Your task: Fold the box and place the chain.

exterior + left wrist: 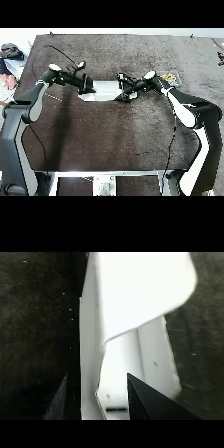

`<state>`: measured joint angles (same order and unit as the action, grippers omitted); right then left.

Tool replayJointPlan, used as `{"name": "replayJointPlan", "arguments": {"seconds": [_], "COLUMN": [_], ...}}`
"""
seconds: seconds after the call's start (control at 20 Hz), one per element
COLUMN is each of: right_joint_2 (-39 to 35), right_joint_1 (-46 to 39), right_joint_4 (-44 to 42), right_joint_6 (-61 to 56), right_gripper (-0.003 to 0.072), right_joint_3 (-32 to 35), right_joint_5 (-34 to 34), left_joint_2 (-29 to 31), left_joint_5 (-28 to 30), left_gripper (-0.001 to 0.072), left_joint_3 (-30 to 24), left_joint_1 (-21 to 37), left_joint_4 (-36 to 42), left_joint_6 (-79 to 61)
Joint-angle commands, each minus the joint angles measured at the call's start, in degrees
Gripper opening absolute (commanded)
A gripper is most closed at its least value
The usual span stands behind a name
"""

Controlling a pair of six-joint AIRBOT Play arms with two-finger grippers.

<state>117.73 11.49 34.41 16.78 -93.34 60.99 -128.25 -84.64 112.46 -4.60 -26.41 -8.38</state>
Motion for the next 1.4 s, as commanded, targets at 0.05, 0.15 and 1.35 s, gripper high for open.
{"name": "replayJointPlan", "arguments": {"seconds": [0.05,0.15,1.35], "right_joint_2": [0.0,0.0,0.0], "right_joint_1": [0.0,0.0,0.0], "right_joint_4": [0.1,0.1,0.1], "right_joint_6": [0.1,0.1,0.1], "right_gripper": [0.0476,0.0476,0.0477], "right_joint_3": [0.0,0.0,0.0], "right_joint_5": [0.2,0.2,0.2], "left_joint_2": [1.2,2.2,2.2], "left_joint_5": [-10.9,-13.5,13.4], "left_gripper": [0.0407,0.0406,0.0043], "left_joint_3": [4.1,4.0,-1.2], "left_joint_1": [4.1,5.1,-3.3], "left_joint_4": [1.9,3.0,2.8], "left_joint_6": [5.5,5.6,6.9]}}
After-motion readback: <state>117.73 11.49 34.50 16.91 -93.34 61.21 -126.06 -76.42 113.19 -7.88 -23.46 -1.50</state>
